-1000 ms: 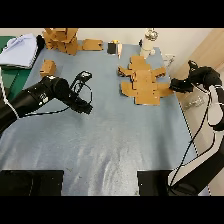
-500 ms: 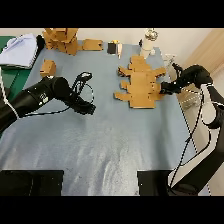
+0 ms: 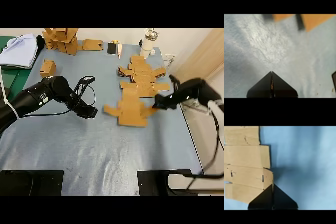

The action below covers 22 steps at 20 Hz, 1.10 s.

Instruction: Fold the box.

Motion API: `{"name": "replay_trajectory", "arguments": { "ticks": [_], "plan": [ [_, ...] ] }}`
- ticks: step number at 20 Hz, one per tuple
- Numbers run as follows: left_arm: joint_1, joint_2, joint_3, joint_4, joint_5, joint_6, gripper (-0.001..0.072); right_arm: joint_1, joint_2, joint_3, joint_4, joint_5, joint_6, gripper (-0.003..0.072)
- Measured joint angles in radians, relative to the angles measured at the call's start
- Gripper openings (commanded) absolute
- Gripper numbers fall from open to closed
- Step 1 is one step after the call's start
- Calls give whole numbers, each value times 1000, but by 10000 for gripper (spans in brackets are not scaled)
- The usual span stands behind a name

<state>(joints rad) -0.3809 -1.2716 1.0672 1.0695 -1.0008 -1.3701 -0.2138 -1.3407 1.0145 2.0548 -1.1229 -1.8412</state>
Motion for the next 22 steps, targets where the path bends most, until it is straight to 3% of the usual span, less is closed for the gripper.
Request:
{"name": "replay_trajectory", "arguments": {
  "ticks": [4,5,6,7,12,13,14,15,16,20,22],
  "plan": [
    [0,0,0,-55,-47,69,14,148,248,-306,2,96,128,3],
    [0,0,0,-63,-58,77,14,190,299,-362,2,120,165,54],
    [0,0,0,-67,-69,86,14,222,339,-401,2,137,193,296],
    [0,0,0,-72,-78,95,14,251,369,-433,2,150,218,361],
    [0,0,0,-82,-132,140,16,311,374,-486,-1,179,264,258],
    [0,0,0,-84,-140,147,96,314,353,-481,-1,178,262,236],
    [0,0,0,-84,-148,154,373,318,325,-470,1,172,248,191],
    [0,0,0,-84,-152,159,402,320,299,-456,7,164,231,74],
    [0,0,0,-86,-158,163,347,323,272,-439,16,150,207,3],
    [3,0,0,-88,-172,188,352,338,229,-376,66,127,79,1],
    [16,0,-6,-89,-174,206,477,360,238,-372,90,127,23,0]
  ]
}}
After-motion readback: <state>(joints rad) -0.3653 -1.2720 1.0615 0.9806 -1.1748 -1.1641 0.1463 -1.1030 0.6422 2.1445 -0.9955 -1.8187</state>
